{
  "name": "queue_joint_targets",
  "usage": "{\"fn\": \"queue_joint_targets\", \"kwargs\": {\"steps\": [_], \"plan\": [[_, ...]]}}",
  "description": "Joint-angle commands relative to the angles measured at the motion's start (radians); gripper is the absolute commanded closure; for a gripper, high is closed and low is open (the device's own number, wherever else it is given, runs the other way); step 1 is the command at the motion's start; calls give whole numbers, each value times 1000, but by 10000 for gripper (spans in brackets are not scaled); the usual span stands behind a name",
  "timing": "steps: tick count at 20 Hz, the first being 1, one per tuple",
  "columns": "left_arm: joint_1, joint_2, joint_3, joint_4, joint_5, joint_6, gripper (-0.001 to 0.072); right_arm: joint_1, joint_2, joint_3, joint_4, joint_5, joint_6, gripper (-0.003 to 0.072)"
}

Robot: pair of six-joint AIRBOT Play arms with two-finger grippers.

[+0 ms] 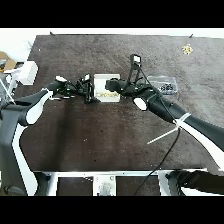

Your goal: Fold the box and place the chain.

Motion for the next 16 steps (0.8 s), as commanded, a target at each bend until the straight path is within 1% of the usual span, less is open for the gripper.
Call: {"fn": "queue_joint_targets", "kwargs": {"steps": [1, 3, 5, 6, 8, 11, 16], "plan": [[-1, 1, 0, 0, 0, 0, 546, -77, 71, -102, -43, 150, 0, 215], [-1, 1, 0, 0, 0, 0, 547, -171, 71, -183, -37, 145, 11, 216], [-1, 1, 0, 0, 0, 0, 546, -276, 66, -238, -8, 104, 10, 219], [-1, 1, 0, 0, 1, 0, 546, -323, 57, -250, 0, 78, 11, 291], [-1, 1, 0, 0, 0, 0, 546, -398, 27, -252, 32, 15, 10, 302], [-1, 1, 0, 0, 1, 0, 546, -436, -33, -249, 113, -43, 10, 301], [-1, 1, 0, 0, 0, 0, 546, -407, -104, -246, 203, -215, 10, 302]]}}
